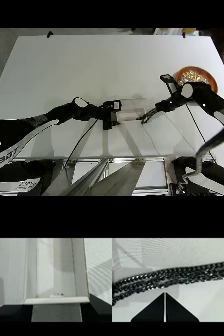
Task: Fold the box and place the chain.
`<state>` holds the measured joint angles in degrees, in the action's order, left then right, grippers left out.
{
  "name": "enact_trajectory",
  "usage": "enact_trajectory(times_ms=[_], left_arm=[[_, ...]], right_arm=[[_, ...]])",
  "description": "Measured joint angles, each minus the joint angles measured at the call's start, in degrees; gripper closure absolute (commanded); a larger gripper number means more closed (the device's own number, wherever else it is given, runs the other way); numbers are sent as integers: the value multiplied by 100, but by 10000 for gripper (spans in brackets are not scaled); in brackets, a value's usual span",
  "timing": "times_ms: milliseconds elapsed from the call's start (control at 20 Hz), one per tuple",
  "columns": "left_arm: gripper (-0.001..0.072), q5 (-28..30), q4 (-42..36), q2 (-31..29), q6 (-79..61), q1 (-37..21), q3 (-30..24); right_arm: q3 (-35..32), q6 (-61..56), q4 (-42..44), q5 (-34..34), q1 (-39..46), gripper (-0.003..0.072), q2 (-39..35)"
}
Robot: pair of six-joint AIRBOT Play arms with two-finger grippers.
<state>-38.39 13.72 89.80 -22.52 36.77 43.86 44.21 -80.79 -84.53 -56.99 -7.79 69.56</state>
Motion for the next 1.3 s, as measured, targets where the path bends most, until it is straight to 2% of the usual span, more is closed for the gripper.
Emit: enact_trajectory(times_ms=[100,200,400,850,1300], left_arm=[[501,0,0,-2,0,0,0],[501,0,0,-2,0,0,-2],[501,0,0,0,0,0,-2],[501,0,0,0,0,0,-2],[501,0,0,-2,0,0,-2]], right_arm=[[0,0,31,-74,-2,674,-186],[0,4,44,-98,-2,511,-284],[0,20,76,-26,-2,507,-262],[0,24,76,76,-2,509,363],[2,7,63,238,-2,508,553]])
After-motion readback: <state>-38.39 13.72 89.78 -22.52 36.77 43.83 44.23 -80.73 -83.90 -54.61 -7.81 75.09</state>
